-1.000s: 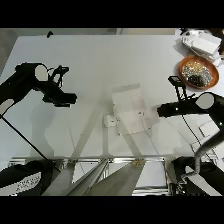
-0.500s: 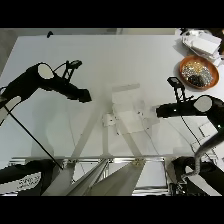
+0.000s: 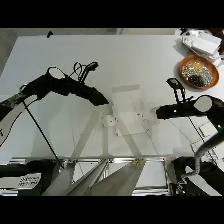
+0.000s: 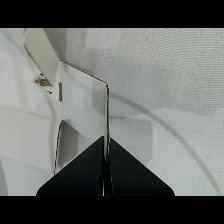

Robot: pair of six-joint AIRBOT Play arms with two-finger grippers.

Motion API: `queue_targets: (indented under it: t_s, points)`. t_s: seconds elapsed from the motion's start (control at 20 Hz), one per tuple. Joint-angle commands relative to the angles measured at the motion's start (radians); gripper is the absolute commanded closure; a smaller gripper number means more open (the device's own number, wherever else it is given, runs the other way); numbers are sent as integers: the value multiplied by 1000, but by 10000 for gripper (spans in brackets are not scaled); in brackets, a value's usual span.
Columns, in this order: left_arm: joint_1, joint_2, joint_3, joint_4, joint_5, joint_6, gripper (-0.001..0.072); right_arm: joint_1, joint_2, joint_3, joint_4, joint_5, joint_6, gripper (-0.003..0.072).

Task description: Fold the box and place the chain.

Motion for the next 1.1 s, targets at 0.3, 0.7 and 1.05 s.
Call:
queue_targets:
  t_s: [0.3, 0.7, 1.05]
  points:
    - [-104, -89, 0, -56, 63, 117, 133, 1, 1, 0, 0, 4, -1, 673]
    - [-111, -165, 0, -220, 35, 236, 155, 1, 1, 0, 0, 6, 0, 673]
    - [-112, -182, 0, -221, 72, 239, 471, 1, 1, 0, 0, 6, 0, 673]
